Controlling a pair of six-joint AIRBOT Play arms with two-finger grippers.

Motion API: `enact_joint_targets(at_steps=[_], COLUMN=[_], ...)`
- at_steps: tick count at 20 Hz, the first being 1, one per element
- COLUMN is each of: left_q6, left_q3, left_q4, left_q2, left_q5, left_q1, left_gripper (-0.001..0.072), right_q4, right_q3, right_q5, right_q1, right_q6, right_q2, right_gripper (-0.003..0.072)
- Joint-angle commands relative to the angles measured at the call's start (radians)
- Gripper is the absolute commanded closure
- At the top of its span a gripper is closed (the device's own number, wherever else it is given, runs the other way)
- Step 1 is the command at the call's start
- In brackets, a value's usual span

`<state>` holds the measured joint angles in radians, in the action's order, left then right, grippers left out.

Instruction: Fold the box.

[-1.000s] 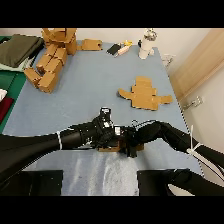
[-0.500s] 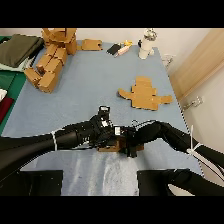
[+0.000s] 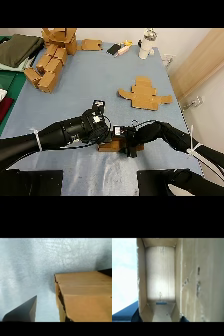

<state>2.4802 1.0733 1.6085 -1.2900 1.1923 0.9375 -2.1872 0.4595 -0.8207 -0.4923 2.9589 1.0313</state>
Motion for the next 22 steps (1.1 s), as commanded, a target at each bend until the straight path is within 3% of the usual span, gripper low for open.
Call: enact_joint_targets(at_steps=[1,4,5,6,7,9,12,17,20,22], left_q6=[-0.004,-0.024,-0.038,-0.081,-0.131,-0.214,-0.488,-1.238,-1.493,-1.772], left_q3=[0.0,0.0,0.0,-0.001,-0.003,-0.03,-0.142,-0.405,-0.481,-0.535], left_q4=[0.014,0.015,0.012,0.011,0.011,-0.018,-0.124,-0.558,-0.602,-0.654], left_q2=[0.033,0.064,0.07,0.075,0.08,0.113,0.239,0.474,0.539,0.562], left_q5=[0.022,0.0,-0.003,0.006,0.023,0.026,-0.076,-0.203,-0.172,-0.217], left_q1=[-0.005,-0.013,-0.017,-0.024,-0.031,-0.059,-0.113,-0.288,-0.376,-0.483], left_gripper=[0.0324,0.0324,0.0388,0.062,0.0697,0.0698,0.0698,0.0698,0.0696,0.0696], right_q4=[0.0,0.0,0.0,0.0,0.0,0.0,0.0,0.0,0.0,0.0], right_q3=[0.0,0.0,0.0,0.0,0.0,0.0,0.0,0.0,0.0,0.0], right_q5=[0.0,0.0,0.0,0.0,-0.001,0.0,0.0,-0.001,-0.001,-0.001], right_q1=[0.0,0.0,0.0,0.0,0.0,0.0,0.0,0.0,0.0,0.0], right_q6=[0.0,0.0,0.0,0.0,0.0,0.0,0.0,0.0,0.0,0.0], right_q2=[0.0,0.0,0.0,0.0,0.0,0.0,0.0,0.0,0.0,0.0], right_gripper=[0.0173,0.0174,0.0173,0.0174,0.0173,0.0173,0.0174,0.0173,0.0174,0.0174])
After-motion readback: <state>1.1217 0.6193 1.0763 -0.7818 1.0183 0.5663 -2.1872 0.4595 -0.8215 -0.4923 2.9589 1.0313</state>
